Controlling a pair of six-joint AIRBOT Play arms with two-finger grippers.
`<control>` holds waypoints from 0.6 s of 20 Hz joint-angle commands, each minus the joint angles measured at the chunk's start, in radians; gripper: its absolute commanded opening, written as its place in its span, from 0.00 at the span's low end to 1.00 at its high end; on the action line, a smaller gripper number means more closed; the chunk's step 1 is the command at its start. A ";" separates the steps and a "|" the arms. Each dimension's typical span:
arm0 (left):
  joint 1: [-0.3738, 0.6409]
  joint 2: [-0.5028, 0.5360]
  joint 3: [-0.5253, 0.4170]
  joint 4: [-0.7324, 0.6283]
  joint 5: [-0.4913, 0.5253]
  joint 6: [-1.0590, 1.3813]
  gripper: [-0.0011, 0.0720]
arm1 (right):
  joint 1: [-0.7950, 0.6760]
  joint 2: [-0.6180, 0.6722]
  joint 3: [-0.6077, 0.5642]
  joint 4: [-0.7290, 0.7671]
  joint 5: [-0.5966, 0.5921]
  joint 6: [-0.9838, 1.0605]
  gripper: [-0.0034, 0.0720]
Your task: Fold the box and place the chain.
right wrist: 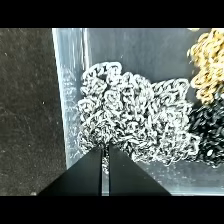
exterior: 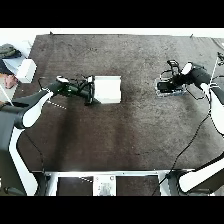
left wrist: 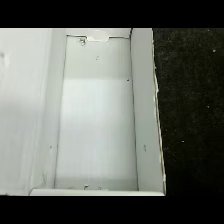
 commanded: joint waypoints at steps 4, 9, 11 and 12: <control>0.000 0.000 0.000 0.000 0.001 0.001 0.57 | 0.001 0.077 0.037 -0.003 0.025 0.000 0.03; 0.000 0.000 0.000 0.000 0.001 0.000 0.57 | 0.001 0.305 0.037 0.034 0.033 -0.018 0.03; 0.000 0.000 0.000 0.000 0.001 0.000 0.57 | 0.001 0.420 0.037 0.068 -0.007 -0.032 0.03; 0.000 0.000 0.000 0.000 0.001 0.000 0.57 | 0.004 0.474 0.037 0.092 -0.038 -0.044 0.03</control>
